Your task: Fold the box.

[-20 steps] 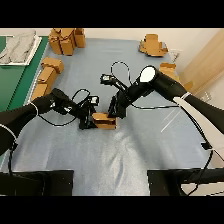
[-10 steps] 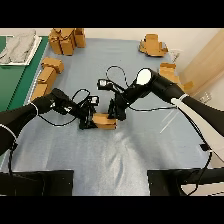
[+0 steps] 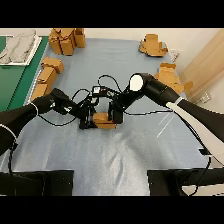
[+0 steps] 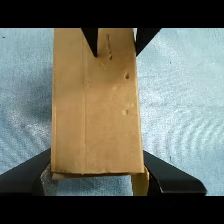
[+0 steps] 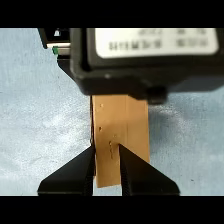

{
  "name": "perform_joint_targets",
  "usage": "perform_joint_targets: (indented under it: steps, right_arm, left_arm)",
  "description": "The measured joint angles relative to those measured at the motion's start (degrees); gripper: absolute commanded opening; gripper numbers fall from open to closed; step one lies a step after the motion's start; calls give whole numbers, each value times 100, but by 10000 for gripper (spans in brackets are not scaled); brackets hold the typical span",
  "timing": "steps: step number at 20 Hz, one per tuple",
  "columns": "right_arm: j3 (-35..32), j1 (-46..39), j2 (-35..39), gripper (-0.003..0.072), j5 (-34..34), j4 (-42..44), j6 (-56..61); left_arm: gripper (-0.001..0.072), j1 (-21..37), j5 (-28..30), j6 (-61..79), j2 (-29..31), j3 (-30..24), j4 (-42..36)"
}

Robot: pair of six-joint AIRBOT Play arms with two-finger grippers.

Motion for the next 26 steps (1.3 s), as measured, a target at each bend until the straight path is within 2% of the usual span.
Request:
perform_joint_targets:
  steps: [10,12,26]
  right_arm:
    - [0,280,0,219,-66,-501,361]
    - [-2,337,-2,160,-74,-527,382]
    - [-140,553,-81,160,-295,-671,850]
  left_arm:
    - [287,0,24,20,0,0,4]
    - [287,0,26,22,0,0,7]
    - [287,0,31,33,0,0,13]
